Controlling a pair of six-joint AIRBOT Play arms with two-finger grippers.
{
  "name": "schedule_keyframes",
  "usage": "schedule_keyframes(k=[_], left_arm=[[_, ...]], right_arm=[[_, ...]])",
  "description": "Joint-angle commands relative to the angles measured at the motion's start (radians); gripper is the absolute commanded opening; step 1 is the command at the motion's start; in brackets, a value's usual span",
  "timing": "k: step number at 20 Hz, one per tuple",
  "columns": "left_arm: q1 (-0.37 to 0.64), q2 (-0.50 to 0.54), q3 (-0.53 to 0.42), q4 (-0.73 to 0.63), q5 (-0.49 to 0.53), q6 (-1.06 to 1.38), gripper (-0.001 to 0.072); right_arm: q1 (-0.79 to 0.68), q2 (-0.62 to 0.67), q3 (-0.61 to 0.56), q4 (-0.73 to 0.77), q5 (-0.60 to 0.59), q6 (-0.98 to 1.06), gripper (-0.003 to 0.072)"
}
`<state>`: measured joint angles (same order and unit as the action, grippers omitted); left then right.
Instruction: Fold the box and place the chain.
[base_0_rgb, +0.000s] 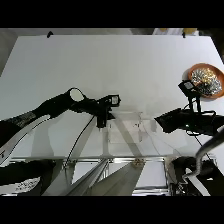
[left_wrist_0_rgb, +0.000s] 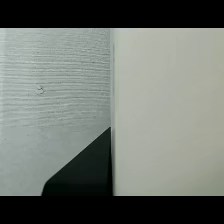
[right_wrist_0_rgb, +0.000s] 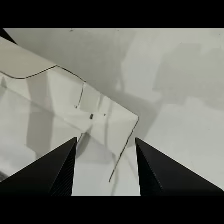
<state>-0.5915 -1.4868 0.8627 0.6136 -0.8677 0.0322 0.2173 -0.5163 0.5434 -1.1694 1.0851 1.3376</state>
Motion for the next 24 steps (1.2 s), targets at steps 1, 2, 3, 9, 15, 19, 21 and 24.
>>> schedule_keyframes(k=[1,2,3,9,15,19,21,24], left_arm=[[-0.001,-0.034,0.0,-0.011,0.008,0.035,0.0005],[-0.001,-0.042,0.0,-0.007,0.008,0.035,0.0005],[-0.001,-0.046,0.0,-0.006,0.008,0.035,0.0005],[0.0,-0.045,0.0,-0.006,0.007,0.035,0.0005],[0.0,-0.044,0.0,-0.007,0.003,0.035,0.001],[0.0,-0.044,0.0,-0.007,0.003,0.034,0.001],[0.0,-0.044,0.0,-0.007,0.003,0.034,0.001],[0.0,-0.044,0.0,-0.007,0.003,0.034,0.001]], right_arm=[[0.001,0.001,0.001,0.0,0.0,0.0,0.0407],[0.001,0.001,0.001,0.0,0.0,0.0,0.0407],[0.001,0.001,0.001,0.0,0.0,0.0,0.0407],[0.001,0.001,0.001,-0.004,0.0,-0.003,0.0407],[0.001,0.001,0.001,-0.005,0.0,-0.011,0.0406],[0.001,0.001,0.001,-0.015,0.008,-0.066,0.0391],[0.001,0.001,0.001,-0.015,0.013,-0.104,0.039],[0.001,0.001,0.0,-0.008,0.054,-0.259,0.0049]])
